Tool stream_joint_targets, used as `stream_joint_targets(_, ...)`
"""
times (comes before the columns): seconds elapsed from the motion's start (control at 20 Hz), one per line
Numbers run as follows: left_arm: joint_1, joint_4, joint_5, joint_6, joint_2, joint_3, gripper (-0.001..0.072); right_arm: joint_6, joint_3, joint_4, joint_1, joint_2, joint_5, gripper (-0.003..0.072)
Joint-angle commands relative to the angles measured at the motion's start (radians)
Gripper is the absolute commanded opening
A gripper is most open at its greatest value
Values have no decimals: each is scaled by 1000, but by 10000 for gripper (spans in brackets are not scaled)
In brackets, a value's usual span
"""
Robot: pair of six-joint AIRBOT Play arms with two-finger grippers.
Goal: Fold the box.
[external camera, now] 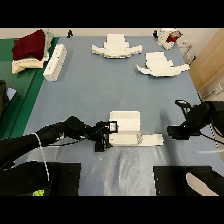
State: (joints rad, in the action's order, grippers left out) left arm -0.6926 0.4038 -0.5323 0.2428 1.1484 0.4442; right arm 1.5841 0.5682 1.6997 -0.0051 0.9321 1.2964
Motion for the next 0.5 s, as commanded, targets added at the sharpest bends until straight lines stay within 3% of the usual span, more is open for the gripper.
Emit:
stream_joint_targets(0.0, 1, 0, 0, 0, 0, 1, 468, 107, -2, 317, -244, 103, 41, 0)
stream_joint_targets(0.2, 1, 0, 0, 0, 0, 0, 468, 181, -20, 391, -284, 216, 26, 0)
stream_joint_targets(0.45, 1, 0, 0, 0, 0, 0, 468, 322, -71, 623, -279, 283, 43, 0)
